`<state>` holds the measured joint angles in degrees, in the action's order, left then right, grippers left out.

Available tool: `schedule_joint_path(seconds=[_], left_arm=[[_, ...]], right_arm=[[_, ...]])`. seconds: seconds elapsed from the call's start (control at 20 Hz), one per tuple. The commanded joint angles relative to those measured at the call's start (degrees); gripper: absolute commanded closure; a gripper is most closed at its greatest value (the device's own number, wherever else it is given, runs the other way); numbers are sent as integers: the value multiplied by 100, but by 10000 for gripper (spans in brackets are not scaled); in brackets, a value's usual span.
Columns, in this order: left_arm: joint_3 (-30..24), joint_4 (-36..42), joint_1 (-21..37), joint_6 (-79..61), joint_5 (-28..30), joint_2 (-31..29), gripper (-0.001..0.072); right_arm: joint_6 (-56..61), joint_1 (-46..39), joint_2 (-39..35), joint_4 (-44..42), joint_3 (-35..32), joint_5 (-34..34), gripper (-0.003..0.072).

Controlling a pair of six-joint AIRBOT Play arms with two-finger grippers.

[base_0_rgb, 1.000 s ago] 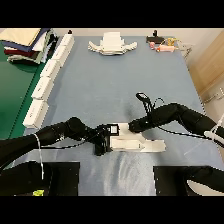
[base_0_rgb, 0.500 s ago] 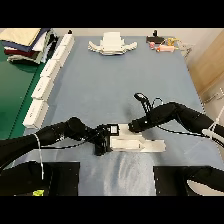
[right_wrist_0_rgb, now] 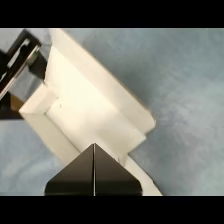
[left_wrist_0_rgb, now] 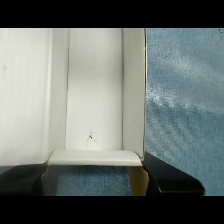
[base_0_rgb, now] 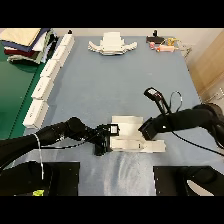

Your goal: Fold the box.

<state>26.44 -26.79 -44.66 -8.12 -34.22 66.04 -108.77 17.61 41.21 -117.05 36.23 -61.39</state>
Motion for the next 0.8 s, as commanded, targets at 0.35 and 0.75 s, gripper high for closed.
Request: schedule_joint_path(seconds=[0.35, 0.75], left_arm=[[4, 0, 0, 2, 2, 4, 296], [4, 0, 0, 2, 2, 4, 296]], right_arm=[[-2778, 315, -1598, 981, -1725, -212, 90], [-3834, 319, -400, 964, -1797, 1292, 157]])
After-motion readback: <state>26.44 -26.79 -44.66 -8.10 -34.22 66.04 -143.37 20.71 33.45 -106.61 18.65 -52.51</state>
